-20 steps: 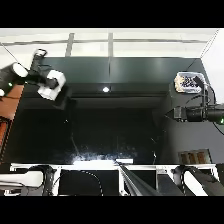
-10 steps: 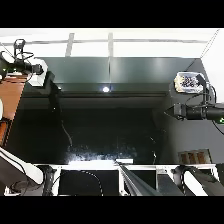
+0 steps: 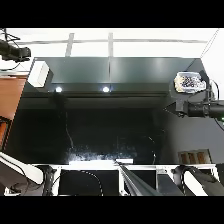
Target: Fold the box and place the chain.
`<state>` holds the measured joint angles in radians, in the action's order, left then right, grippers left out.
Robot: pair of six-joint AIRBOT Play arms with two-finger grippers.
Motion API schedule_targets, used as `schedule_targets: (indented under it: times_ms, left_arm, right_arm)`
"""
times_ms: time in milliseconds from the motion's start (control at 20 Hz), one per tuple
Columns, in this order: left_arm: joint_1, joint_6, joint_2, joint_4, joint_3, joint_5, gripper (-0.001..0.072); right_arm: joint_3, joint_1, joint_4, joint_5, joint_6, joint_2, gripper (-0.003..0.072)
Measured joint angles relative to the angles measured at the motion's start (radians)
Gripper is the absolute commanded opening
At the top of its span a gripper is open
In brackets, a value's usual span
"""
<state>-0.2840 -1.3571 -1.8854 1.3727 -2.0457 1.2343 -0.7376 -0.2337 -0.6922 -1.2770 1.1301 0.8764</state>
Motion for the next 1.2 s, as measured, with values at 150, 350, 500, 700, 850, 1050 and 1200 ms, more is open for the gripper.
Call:
schedule_targets:
  times_ms: [150, 350, 500, 700, 850, 1050, 1200]
  left_arm:
    - [0.028, -0.039, 0.127, -0.014, 0.113, 0.141, 0.0023]
    - [0.136, -0.028, 0.435, -0.107, 0.524, 0.055, 0.0024]
    - [0.233, 0.031, 0.729, -0.15, 0.939, -0.149, 0.0026]
    - [0.295, 0.079, 1.078, -0.169, 1.385, -0.352, 0.0027]
    - [0.309, 0.094, 1.229, -0.149, 1.541, -0.423, 0.0027]
    - [0.315, 0.101, 1.305, -0.134, 1.609, -0.496, 0.0027]
    - [0.317, 0.103, 1.322, -0.131, 1.625, -0.521, 0.0027]
  right_arm:
    - [-0.032, 0.015, -0.034, -0.046, -0.026, -0.05, 0.0001]
    - [-0.046, 0.118, -0.253, 0.084, -0.006, -0.208, 0.0004]
    - [-0.019, 0.158, -0.383, 0.194, 0.036, -0.273, 0.0003]
    - [0.116, 0.177, -0.461, 0.315, 0.096, -0.301, 0.0009]
    - [0.179, 0.181, -0.529, 0.366, 0.117, -0.307, 0.001]
    - [0.208, 0.183, -0.573, 0.388, 0.128, -0.31, 0.001]
    - [0.215, 0.183, -0.589, 0.393, 0.132, -0.311, 0.001]
